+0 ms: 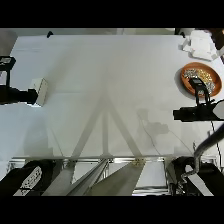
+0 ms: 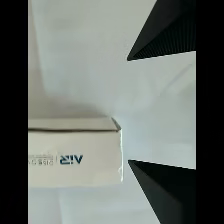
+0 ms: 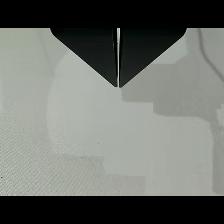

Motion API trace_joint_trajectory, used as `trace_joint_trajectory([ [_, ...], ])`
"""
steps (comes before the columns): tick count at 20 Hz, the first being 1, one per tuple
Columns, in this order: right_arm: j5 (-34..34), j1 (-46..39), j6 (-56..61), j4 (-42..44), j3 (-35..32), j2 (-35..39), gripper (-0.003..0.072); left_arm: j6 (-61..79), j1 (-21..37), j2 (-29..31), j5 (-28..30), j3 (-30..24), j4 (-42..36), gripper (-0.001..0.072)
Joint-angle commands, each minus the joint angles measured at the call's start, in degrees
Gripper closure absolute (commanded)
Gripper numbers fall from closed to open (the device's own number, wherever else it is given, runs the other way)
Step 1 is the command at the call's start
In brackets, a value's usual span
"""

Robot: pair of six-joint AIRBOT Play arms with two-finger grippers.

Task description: Fold the box and place the chain.

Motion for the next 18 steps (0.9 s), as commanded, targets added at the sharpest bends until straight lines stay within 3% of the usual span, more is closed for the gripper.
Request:
trace_joint_trajectory([
  [1, 0.0, 0.0, 0.1, 0.0, 0.0, 0.0, 0.0664, -0.4, -4.7, 0.5, 5.9, 0.0, -3.1, 0.0009],
  [6, 0.0, 0.0, 0.1, 0.0, 0.0, 0.0, 0.0664, -0.4, -5.4, -0.3, 6.5, 0.0, -7.5, 0.0009],
  [18, 0.0, 0.0, 0.1, 0.0, 0.0, 0.0, 0.0664, -0.4, -5.4, -0.3, 6.2, 0.0, -7.5, 0.0009],
])
